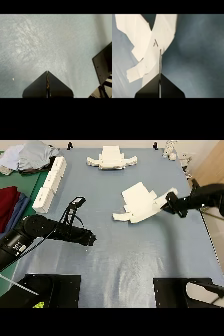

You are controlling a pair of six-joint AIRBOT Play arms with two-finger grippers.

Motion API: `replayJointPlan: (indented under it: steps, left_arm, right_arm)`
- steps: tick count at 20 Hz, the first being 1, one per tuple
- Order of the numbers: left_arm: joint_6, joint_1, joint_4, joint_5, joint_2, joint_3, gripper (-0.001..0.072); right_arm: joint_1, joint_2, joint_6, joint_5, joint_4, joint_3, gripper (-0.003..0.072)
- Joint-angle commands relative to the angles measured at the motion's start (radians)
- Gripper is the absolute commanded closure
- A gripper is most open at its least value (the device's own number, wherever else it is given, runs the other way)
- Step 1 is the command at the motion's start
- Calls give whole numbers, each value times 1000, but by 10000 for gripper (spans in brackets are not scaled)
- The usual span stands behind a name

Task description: Fold the box.

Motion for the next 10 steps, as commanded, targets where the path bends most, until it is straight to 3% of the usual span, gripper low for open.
replayJointPlan:
  steps: [1,4,8,9,10]
  left_arm:
    - [0,0,0,0,0,-1,696]
    - [0,0,0,0,0,-1,696]
    - [0,0,0,0,0,-1,696]
    - [0,0,0,0,0,-1,696]
    - [0,0,0,0,0,-1,696]
  right_arm:
    - [89,238,109,82,-23,-297,689]
    - [148,360,187,122,-44,-416,686]
    - [171,377,220,108,-52,-439,682]
    - [174,377,220,103,-52,-439,628]
    - [174,377,220,103,-52,-439,394]
